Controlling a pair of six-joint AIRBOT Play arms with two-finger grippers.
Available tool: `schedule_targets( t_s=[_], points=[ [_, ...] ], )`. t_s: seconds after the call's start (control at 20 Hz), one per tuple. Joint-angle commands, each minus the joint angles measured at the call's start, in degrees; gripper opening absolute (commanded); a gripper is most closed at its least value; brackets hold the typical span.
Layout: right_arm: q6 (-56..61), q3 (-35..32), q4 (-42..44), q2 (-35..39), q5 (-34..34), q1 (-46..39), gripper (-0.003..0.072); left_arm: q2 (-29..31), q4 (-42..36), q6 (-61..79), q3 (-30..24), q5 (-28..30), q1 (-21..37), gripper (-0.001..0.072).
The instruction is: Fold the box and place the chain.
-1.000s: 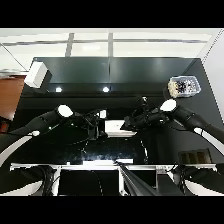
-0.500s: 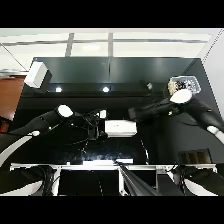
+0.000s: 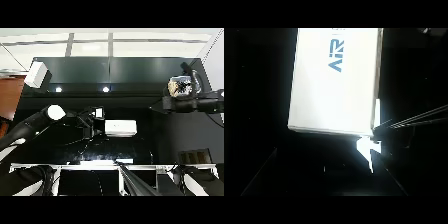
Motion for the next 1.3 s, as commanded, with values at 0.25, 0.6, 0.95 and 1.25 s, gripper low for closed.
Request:
schedule_targets(
  t_s=[0.25,0.6,0.95,1.25],
  points=[
    [0.4,0.0,-3.7,1.8,0.2,-3.5,0.0023,1.0,-3.4,-7.3,4.6,-1.7,-2.1,0.0707],
    [0.4,0.0,-6.3,1.8,0.7,-3.5,0.0023,-11.9,-4.5,-7.4,12.5,-2.1,-7.6,0.0707],
    [0.4,-0.2,-6.4,1.8,-0.2,-3.5,0.0023,-12.4,-4.3,-7.4,12.5,-1.7,-8.2,0.0707],
    [0.4,-0.2,-6.4,1.8,-0.6,-3.5,0.0023,-13.8,-4.2,-7.4,12.5,-0.9,-8.6,0.0707]
  ],
)
